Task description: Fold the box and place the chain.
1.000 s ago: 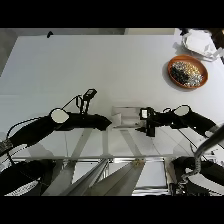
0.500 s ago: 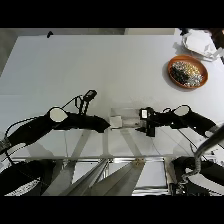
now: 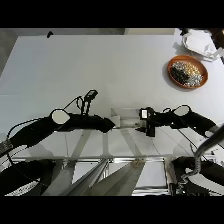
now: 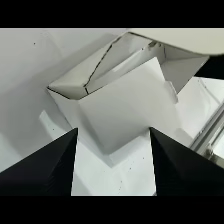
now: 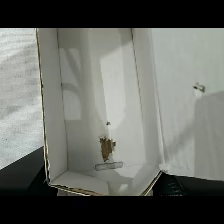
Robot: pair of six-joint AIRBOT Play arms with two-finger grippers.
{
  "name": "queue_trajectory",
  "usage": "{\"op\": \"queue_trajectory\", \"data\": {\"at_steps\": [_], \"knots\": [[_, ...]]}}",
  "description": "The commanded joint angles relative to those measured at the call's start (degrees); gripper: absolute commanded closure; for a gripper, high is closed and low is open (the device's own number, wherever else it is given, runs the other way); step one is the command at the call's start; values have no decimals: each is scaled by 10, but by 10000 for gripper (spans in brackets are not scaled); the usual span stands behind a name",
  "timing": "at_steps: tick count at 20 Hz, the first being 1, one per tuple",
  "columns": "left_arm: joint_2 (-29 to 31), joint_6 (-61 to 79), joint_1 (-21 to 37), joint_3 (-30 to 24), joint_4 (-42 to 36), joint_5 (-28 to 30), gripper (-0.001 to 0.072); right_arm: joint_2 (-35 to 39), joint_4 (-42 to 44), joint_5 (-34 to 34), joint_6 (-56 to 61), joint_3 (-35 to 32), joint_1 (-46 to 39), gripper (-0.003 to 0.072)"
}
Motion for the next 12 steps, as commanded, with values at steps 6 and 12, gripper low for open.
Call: {"op": "queue_trajectory", "data": {"at_steps": [6,12], "knots": [[-31,-205,-40,65,153,23,203,0,0,0,0,0,0,228],[-90,-360,-70,160,323,-87,203,0,0,0,0,0,0,228]]}}
